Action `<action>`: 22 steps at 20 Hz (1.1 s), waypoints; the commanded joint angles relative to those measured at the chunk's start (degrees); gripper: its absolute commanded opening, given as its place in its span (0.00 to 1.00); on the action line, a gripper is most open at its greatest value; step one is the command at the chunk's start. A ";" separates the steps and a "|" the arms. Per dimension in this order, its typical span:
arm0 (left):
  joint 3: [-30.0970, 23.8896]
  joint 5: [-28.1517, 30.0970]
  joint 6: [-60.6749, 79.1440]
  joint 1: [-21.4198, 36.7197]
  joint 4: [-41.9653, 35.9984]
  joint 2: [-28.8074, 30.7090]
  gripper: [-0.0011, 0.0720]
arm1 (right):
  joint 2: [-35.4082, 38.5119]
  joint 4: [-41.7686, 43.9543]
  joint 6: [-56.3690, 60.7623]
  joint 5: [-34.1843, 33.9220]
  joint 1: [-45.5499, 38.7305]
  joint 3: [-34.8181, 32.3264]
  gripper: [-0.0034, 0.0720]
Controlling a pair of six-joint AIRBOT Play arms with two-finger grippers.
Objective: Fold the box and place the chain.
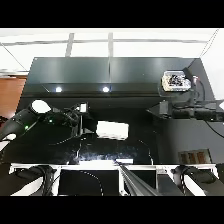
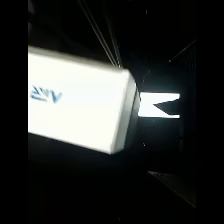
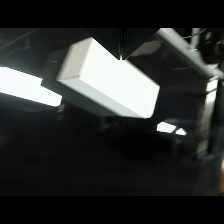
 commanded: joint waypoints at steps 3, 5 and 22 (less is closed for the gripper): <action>6.25 0.96 -4.85 -11.65 -0.17 -1.51 0.98 | 2.16 -4.74 0.46 -0.55 -3.43 0.13 0.07; 10.12 3.98 -4.85 -15.39 -0.17 -5.66 0.98 | 2.16 -4.85 0.44 -0.17 -3.43 0.13 0.07; 15.17 -0.55 -7.89 -16.90 -1.25 -15.15 0.98 | 2.16 -6.95 0.46 -0.44 -3.43 0.09 0.07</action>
